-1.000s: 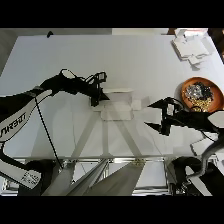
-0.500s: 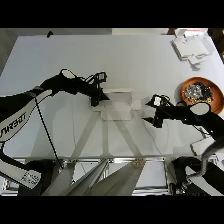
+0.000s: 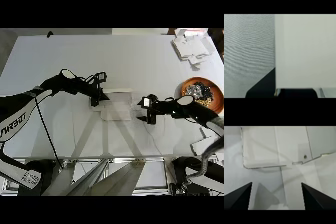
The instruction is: Fold the box and place the chain.
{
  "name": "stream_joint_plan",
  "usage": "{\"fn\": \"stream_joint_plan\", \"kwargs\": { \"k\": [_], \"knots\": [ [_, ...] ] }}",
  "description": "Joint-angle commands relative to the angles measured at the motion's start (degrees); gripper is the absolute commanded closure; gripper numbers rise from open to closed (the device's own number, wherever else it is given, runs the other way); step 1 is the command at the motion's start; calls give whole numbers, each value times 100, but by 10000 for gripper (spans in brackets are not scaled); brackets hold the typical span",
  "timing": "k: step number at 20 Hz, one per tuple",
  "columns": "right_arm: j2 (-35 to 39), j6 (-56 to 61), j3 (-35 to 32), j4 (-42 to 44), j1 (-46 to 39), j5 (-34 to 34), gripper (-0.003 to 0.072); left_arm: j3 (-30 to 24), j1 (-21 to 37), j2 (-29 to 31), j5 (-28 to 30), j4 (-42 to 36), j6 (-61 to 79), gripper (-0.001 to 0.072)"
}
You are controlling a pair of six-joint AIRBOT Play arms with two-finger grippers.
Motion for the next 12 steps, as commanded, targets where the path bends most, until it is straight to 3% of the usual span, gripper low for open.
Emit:
{"fn": "stream_joint_plan", "kwargs": {
  "k": [1,12],
  "knots": [
    [-520,-116,280,258,127,223,-8,0,-2,-4,2,2,0,695],
    [-575,74,280,579,164,313,-8,0,-2,-4,2,2,0,695]
  ]
}}
